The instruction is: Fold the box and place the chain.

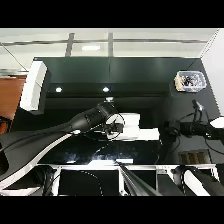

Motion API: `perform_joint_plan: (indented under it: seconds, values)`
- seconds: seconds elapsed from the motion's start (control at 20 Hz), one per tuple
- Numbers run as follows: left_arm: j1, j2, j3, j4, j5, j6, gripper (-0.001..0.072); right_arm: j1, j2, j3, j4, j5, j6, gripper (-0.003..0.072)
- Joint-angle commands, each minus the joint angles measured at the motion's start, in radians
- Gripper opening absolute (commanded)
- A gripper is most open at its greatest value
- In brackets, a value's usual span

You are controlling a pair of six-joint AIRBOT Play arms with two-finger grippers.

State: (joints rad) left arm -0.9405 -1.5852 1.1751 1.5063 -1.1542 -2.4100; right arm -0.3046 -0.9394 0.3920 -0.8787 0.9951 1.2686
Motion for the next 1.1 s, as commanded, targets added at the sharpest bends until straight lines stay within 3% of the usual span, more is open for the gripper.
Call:
perform_joint_plan:
  seconds: [0.0,0.3,0.45,0.65,0.7,0.75,0.8,1.0,1.05]
  values:
    - [0.001,0.000,0.001,0.000,0.001,0.000,0.0024,0.056,-0.088,-0.055,0.116,0.049,-0.043,0.0006]
    - [0.001,0.000,0.001,0.000,0.000,0.000,0.0025,0.197,-0.206,-0.052,0.406,0.077,-0.310,0.0006]
    - [0.001,0.000,0.001,0.000,0.000,0.000,0.0024,0.201,-0.206,-0.026,0.396,0.103,-0.340,0.0006]
    - [0.001,0.000,0.001,0.000,0.000,0.000,0.0024,0.201,-0.206,0.044,0.388,0.227,-0.338,0.0009]
    - [0.001,0.000,0.001,0.000,0.000,0.000,0.0024,0.201,-0.206,0.058,0.388,0.259,-0.338,0.0109]
    - [0.001,0.000,0.001,0.000,0.000,0.000,0.0024,0.201,-0.206,0.064,0.388,0.279,-0.338,0.0352]
    - [0.001,0.000,0.001,0.000,0.000,0.000,0.0024,0.203,-0.206,0.065,0.388,0.291,-0.338,0.0392]
    - [0.001,0.000,0.001,0.000,0.000,0.000,0.0024,0.246,-0.206,0.065,0.396,0.282,-0.338,0.0423]
    - [0.001,0.000,0.001,0.000,0.000,0.000,0.0024,0.269,-0.206,0.066,0.396,0.271,-0.338,0.0631]
